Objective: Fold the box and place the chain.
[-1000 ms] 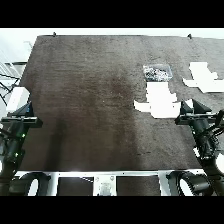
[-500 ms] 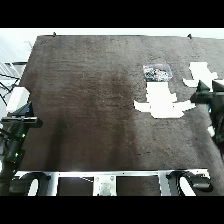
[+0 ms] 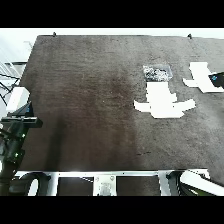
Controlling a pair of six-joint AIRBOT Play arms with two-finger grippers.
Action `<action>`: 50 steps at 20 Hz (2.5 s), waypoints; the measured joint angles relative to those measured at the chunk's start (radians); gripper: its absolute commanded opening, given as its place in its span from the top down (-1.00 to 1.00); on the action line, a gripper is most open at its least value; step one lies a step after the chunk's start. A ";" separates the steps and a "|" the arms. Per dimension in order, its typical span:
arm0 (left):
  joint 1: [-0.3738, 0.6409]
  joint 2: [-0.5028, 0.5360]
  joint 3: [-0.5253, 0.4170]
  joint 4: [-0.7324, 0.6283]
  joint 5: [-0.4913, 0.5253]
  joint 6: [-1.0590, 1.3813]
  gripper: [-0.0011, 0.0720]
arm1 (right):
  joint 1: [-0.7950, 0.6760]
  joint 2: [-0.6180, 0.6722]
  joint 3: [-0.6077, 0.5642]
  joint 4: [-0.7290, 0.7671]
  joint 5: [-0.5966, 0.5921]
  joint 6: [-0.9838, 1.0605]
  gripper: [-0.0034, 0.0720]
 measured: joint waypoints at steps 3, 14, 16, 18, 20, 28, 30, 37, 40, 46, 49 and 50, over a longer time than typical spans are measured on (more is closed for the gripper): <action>0.000 0.000 0.000 0.000 0.000 0.000 0.92 | -0.037 -0.154 0.201 -0.154 0.174 0.079 -0.38; 0.000 0.000 0.000 0.000 0.000 0.000 0.92 | 0.021 -0.553 0.475 -0.393 0.483 0.163 -0.62; 0.000 0.000 0.000 0.000 0.000 0.000 0.92 | 0.025 -0.582 0.480 -0.395 0.512 0.164 -0.62; 0.000 0.000 0.000 0.000 0.000 0.000 0.92 | 0.026 -0.608 0.481 -0.382 0.546 0.166 -0.62; 0.000 0.000 0.000 0.000 0.000 0.000 0.92 | 0.027 -0.634 0.483 -0.367 0.573 0.167 -0.62; 0.000 0.000 0.000 0.000 0.000 0.000 0.92 | 0.029 -0.730 0.484 -0.272 0.643 0.167 -0.62; 0.000 0.000 0.000 0.000 0.000 0.000 0.92 | 0.029 -0.756 0.483 -0.246 0.658 0.157 -0.31; 0.000 0.000 0.000 0.000 0.000 0.000 0.92 | 0.030 -0.795 0.459 -0.154 0.713 0.065 0.88; 0.000 0.000 0.000 0.000 0.000 0.000 0.92 | 0.030 -0.770 0.387 -0.117 0.734 0.047 0.89; 0.000 0.000 0.000 0.000 0.000 0.000 0.92 | 0.087 -0.604 0.078 0.040 0.616 0.004 0.89; 0.000 0.000 0.000 0.000 0.000 0.000 0.92 | 0.193 -0.492 -0.092 0.134 0.537 -0.008 0.89; 0.000 0.000 0.000 0.000 0.000 0.000 0.92 | 0.240 -0.459 -0.135 0.169 0.513 -0.008 0.89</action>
